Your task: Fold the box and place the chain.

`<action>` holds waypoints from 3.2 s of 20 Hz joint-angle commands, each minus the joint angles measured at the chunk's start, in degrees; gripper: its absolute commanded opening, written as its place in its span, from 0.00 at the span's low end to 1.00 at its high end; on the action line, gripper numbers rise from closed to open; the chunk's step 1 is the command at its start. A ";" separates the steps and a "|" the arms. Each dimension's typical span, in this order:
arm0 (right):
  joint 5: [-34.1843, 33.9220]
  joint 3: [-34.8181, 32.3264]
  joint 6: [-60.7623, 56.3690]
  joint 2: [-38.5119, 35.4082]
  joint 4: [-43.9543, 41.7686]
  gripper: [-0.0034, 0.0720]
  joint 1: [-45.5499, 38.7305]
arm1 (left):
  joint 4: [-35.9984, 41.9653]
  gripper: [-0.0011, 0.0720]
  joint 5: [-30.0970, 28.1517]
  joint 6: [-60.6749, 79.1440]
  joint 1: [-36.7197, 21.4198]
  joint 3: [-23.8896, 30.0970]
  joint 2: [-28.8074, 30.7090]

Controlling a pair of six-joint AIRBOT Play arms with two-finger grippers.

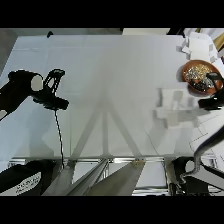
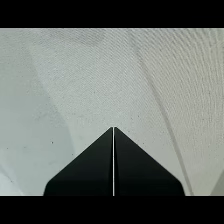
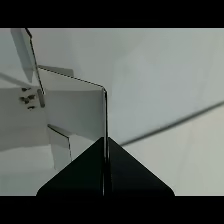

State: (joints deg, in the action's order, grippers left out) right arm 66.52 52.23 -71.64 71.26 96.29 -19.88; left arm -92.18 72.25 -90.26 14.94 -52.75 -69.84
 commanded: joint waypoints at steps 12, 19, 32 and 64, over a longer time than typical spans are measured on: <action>-22.62 -23.32 -12.24 -22.51 -29.00 0.06 42.03 | 0.00 0.03 -0.07 0.02 0.04 0.00 0.02; -26.32 -23.32 -20.11 -22.32 -27.12 0.06 47.43 | 1.53 0.03 -9.51 2.62 0.04 0.15 -0.09; -25.16 -23.32 -20.06 -22.32 -27.15 0.06 47.43 | 59.14 0.72 -8.17 56.04 -0.04 0.11 -10.84; -22.38 -23.30 -19.85 -22.34 -27.10 0.06 47.43 | 63.76 0.19 4.15 69.40 -3.04 -3.93 -25.03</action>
State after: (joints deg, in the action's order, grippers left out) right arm 43.86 28.93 -91.44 48.97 69.19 27.49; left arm -25.23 75.59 -21.04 11.79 -56.45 -94.85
